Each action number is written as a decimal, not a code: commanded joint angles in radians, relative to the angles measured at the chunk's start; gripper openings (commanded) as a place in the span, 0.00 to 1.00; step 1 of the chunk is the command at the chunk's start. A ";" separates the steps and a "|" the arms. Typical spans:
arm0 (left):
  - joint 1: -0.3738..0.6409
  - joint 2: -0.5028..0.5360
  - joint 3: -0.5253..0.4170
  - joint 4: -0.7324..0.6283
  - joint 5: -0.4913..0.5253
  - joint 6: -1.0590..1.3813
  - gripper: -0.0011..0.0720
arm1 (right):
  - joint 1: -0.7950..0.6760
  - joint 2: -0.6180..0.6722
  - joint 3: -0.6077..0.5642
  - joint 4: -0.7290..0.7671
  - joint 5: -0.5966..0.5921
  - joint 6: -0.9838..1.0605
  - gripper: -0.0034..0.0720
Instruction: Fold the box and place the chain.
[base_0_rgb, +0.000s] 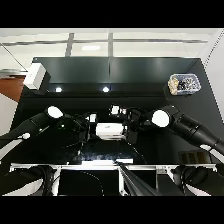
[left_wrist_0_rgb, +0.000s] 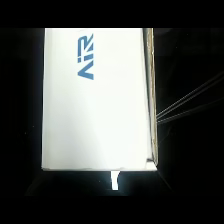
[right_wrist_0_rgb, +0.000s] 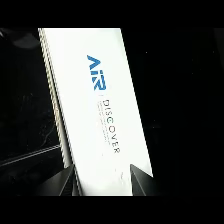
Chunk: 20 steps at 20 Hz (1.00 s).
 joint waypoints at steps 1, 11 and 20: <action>-0.001 0.000 0.000 -0.001 0.001 -0.001 0.67 | 0.001 0.000 0.000 0.002 -0.003 0.000 0.61; -0.001 0.000 0.000 -0.001 0.001 -0.001 0.67 | 0.001 -0.030 0.000 0.002 -0.003 0.000 0.53; -0.001 0.000 0.000 -0.001 0.001 -0.001 0.67 | 0.001 -0.027 0.001 0.002 0.006 0.000 0.56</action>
